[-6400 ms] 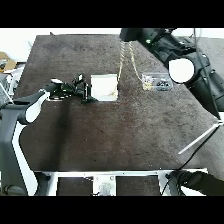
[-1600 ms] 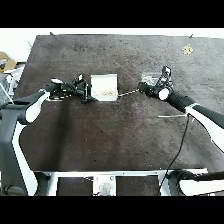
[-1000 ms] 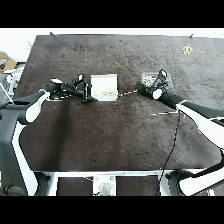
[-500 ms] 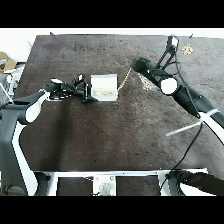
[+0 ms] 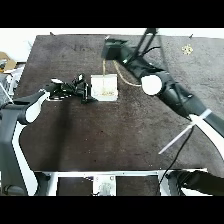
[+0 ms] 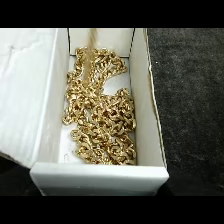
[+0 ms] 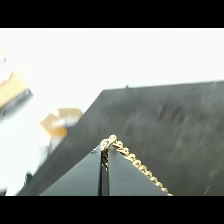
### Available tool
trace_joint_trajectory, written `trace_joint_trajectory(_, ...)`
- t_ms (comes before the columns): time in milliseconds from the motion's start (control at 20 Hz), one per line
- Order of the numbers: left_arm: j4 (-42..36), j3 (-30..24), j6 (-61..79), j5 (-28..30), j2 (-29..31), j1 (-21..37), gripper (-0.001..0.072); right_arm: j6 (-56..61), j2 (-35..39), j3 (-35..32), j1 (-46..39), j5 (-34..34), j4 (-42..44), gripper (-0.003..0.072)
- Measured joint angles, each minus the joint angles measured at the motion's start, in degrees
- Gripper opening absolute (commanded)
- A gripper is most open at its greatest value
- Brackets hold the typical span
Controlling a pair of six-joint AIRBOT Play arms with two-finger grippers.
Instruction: Fold the box and place the chain.
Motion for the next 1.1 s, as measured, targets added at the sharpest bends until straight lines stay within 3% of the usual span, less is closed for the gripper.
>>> trace_joint_trajectory(250,0.0,0.0,0.0,0.0,0.0,0.0,0.0282,4.79,-7.15,-2.14,1.53,4.85,-0.42,0.0003)
trace_joint_trajectory(300,0.0,0.0,0.0,0.0,0.0,0.0,0.0281,5.49,-8.11,-2.78,1.66,5.05,-0.42,0.011)
trace_joint_trajectory(350,0.0,0.0,0.0,0.0,0.0,0.0,0.0282,5.88,-8.94,-3.41,1.7,5.22,-0.48,0.0278)
trace_joint_trajectory(650,0.0,0.0,0.0,0.0,0.0,0.0,0.0281,6.84,-7.93,-5.14,-1.92,11.58,-5.29,0.0264)
trace_joint_trajectory(900,0.0,0.0,0.02,0.0,0.0,0.0,0.0281,7.21,-4.42,-6.14,-13.03,22.67,-11.3,0.0265)
trace_joint_trajectory(1100,0.0,0.0,0.0,0.0,0.0,0.0,0.0281,9.64,-6.75,-10.69,-22.71,24.46,-11.96,0.0265)
